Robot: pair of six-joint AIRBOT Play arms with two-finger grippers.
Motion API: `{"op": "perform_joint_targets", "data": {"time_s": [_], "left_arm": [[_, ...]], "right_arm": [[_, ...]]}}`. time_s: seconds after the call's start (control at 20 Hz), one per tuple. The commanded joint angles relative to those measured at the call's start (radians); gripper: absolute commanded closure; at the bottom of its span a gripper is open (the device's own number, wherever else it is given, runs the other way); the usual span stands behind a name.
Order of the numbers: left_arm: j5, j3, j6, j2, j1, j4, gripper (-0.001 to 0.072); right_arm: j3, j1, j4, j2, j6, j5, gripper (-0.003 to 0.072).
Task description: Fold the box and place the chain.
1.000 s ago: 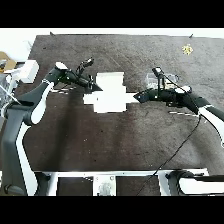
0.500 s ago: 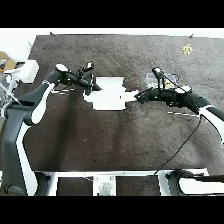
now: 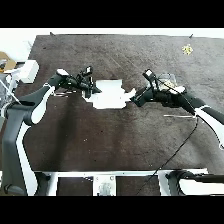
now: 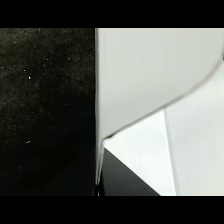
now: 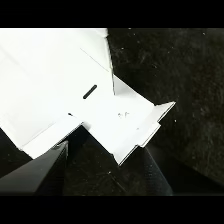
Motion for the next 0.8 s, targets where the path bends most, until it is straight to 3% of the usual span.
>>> {"op": "perform_joint_targets", "data": {"time_s": [0.0,0.25,0.45,0.55,0.75], "left_arm": [[0.005,-0.003,0.004,-0.001,0.0,0.016,0.0697],[0.006,-0.003,0.004,-0.001,0.0,0.016,0.0697],[0.006,-0.003,0.004,-0.001,0.0,0.015,0.0697],[0.007,-0.003,0.004,-0.001,0.0,0.015,0.0697],[0.008,-0.003,0.004,-0.001,0.0,0.015,0.0697]], "right_arm": [[0.002,0.013,0.0,0.002,-0.107,-0.013,0.0168],[0.003,0.009,-0.01,0.114,-0.171,-0.027,0.0168],[0.003,0.013,-0.041,0.126,-0.188,0.123,0.0167],[0.003,0.018,-0.053,0.082,-0.254,0.183,0.004],[0.046,0.031,-0.074,-0.013,-0.347,0.25,0.0002]]}}
